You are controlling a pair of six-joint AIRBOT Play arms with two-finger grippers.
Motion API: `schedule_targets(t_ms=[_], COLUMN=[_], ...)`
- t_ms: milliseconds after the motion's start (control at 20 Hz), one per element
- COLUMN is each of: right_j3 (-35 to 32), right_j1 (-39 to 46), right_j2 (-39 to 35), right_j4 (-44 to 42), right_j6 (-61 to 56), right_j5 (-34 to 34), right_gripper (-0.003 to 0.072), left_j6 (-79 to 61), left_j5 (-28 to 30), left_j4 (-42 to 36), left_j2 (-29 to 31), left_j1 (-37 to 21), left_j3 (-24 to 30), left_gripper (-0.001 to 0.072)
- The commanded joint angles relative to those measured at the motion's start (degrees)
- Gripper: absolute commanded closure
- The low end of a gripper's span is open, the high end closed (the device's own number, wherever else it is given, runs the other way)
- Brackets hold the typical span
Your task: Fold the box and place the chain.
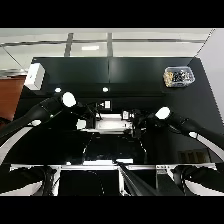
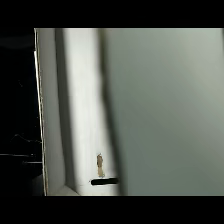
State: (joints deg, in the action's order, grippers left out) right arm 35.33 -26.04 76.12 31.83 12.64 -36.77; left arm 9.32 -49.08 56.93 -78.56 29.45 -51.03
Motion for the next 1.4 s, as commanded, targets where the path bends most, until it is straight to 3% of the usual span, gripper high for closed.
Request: schedule_targets(t_ms=[0,300,400,450,500,550,650,900,950,1000,1050,1100,1150,1250,1350], right_j3=[-0.04,-0.02,-0.04,-0.04,-0.02,-0.02,-0.02,-0.02,-0.02,-0.04,-0.02,-0.02,-0.04,-0.02,-0.02], right_j1=[-0.20,-0.15,-0.15,-0.15,-0.15,-0.15,-0.15,-0.15,-0.15,-0.15,-0.15,-0.15,-0.15,-0.15,-0.15], right_j2=[0.04,0.04,0.04,0.04,0.04,0.04,0.04,0.04,0.04,0.04,0.04,0.04,0.04,0.04,0.04], right_j4=[0.72,0.57,0.59,0.59,0.59,0.59,0.59,0.59,0.59,0.59,0.59,0.59,0.59,0.59,0.59], right_j6=[-0.04,-0.04,-0.02,-0.02,-0.02,-0.02,-0.02,-0.02,-0.02,-0.02,-0.02,-0.02,-0.02,-0.02,-0.02], right_j5=[0.02,0.11,0.11,0.09,0.04,0.04,0.04,0.04,0.04,0.04,0.04,0.04,0.04,0.04,0.04], right_gripper=[0.0223,0.0223,0.0258,0.0375,0.0509,0.0568,0.0566,0.0566,0.0566,0.0566,0.0566,0.0566,0.0566,0.0566,0.0566], left_j6=[0.11,3.19,3.15,3.17,4.24,6.21,7.39,23.37,26.80,29.64,32.02,32.92,32.92,34.21,32.68], left_j5=[0.63,0.46,0.22,0.26,0.33,0.87,0.26,-8.87,-11.65,-14.12,-16.87,-20.33,-24.06,-28.17,-25.46], left_j4=[-0.85,-0.85,-0.83,-0.83,-0.83,-0.74,1.90,21.49,24.63,25.73,25.05,23.58,21.07,11.08,-3.30], left_j2=[-0.02,-0.02,0.04,0.15,0.42,0.90,2.95,11.32,12.50,13.38,13.92,14.05,14.01,14.01,13.64], left_j1=[0.02,0.02,0.02,0.02,0.02,0.02,0.02,-0.28,-0.79,-1.75,-3.04,-4.26,-5.16,-6.49,-6.78], left_j3=[-0.07,-0.04,-0.07,-0.07,-0.07,-0.11,-0.50,-0.50,-0.50,-0.48,-0.48,-0.48,-0.44,1.18,4.92], left_gripper=[0.0684,0.0668,0.0490,0.0329,0.0070,-0.0002,-0.0002,0.0003,0.0046,0.0143,0.0344,0.0601,0.0687,0.0688,0.0686])
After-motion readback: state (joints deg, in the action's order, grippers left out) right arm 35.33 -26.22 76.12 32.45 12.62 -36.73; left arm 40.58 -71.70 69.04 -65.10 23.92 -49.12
